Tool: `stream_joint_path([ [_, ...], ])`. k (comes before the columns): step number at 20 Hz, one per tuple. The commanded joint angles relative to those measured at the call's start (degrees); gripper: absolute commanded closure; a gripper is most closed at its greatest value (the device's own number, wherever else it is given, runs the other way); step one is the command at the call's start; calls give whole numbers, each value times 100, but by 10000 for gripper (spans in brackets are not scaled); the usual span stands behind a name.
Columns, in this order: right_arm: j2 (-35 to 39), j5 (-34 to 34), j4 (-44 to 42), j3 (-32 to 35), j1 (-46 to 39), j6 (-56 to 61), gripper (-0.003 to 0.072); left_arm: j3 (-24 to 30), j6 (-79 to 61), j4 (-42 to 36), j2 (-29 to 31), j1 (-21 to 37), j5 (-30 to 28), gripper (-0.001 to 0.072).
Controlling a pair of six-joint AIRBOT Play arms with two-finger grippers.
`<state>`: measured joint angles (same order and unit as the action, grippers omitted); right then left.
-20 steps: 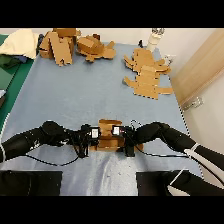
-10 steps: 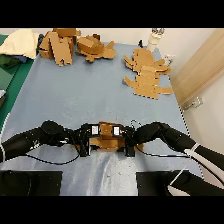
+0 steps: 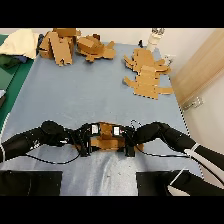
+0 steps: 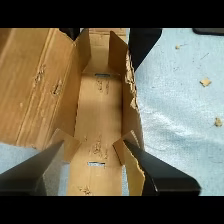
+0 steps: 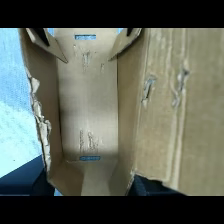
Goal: Fold the box.
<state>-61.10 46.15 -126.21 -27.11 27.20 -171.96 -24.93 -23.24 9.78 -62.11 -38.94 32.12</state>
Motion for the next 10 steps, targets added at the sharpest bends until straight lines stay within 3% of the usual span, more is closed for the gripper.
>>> stream_joint_path([
  [1,-2,-2,-2,-2,4,0,163,-2,83,7,-4,-2,-28,95],
  [4,-2,-2,-2,-2,7,0,163,-2,81,9,-4,-2,-26,96],
  [5,-2,-2,-2,-2,4,0,163,-2,83,9,-4,0,-26,149],
  [7,-2,-2,-2,-2,4,0,163,-2,81,61,7,2,-39,495],
  [8,-2,-2,-2,-2,7,2,163,-4,81,90,24,4,-109,549],
  [9,-2,-2,-2,-2,4,2,162,-2,87,125,90,4,-247,552],
  [10,-2,-2,-2,-2,4,2,163,-2,256,247,199,9,-369,622],
])
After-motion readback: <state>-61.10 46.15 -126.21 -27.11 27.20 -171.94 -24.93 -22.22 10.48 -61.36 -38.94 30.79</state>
